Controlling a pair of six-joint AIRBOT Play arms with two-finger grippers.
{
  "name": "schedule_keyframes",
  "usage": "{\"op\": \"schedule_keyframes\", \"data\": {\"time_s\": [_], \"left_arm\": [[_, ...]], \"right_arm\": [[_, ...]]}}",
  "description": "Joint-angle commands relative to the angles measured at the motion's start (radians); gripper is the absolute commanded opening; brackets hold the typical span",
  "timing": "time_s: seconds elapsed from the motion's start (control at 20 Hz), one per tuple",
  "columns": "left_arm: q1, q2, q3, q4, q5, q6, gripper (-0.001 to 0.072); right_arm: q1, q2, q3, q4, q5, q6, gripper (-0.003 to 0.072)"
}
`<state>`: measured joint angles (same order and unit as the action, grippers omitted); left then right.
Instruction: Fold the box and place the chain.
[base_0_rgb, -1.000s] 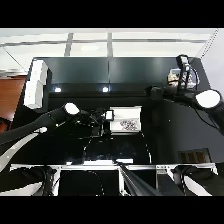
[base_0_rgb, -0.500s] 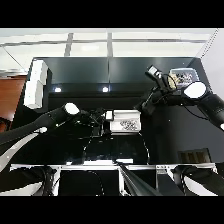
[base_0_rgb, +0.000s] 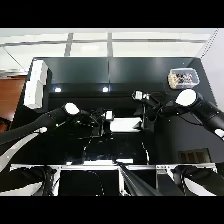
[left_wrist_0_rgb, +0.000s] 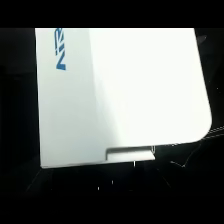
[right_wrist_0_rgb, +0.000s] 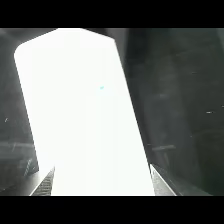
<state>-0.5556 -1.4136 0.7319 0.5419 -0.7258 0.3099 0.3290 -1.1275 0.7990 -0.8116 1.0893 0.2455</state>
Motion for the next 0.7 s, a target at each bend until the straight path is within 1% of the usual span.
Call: {"op": "schedule_keyframes", "data": {"time_s": [0.0,0.2,0.45,0.5,0.55,0.6,0.65], "left_arm": [[0.0,0.0,0.001,0.0,0.0,0.0,0.0387],[0.0,0.0,0.001,0.0,0.0,0.0,0.0387],[0.0,0.0,0.001,0.0,0.0,0.0,0.0388],[0.0,0.0,0.001,0.0,0.0,0.0,0.0388],[0.0,0.0,0.001,0.0,0.0,0.0,0.0388],[0.0,0.0,0.001,0.0,0.0,0.0,0.0388],[0.0,0.0,0.001,0.0,0.0,0.0,0.0388]], "right_arm": [[0.043,0.001,-0.011,-0.032,-0.018,-0.033,0.0709],[0.049,0.001,-0.011,-0.045,-0.077,-0.029,0.0709],[0.049,0.001,-0.011,-0.031,-0.082,0.021,0.0709],[0.049,0.001,-0.011,-0.031,-0.079,0.025,0.0631],[0.049,0.001,-0.011,-0.031,-0.076,0.039,0.0445],[0.049,0.0,-0.011,-0.031,-0.077,0.046,0.0416],[0.049,0.0,-0.011,-0.032,-0.074,0.047,0.0346]]}}
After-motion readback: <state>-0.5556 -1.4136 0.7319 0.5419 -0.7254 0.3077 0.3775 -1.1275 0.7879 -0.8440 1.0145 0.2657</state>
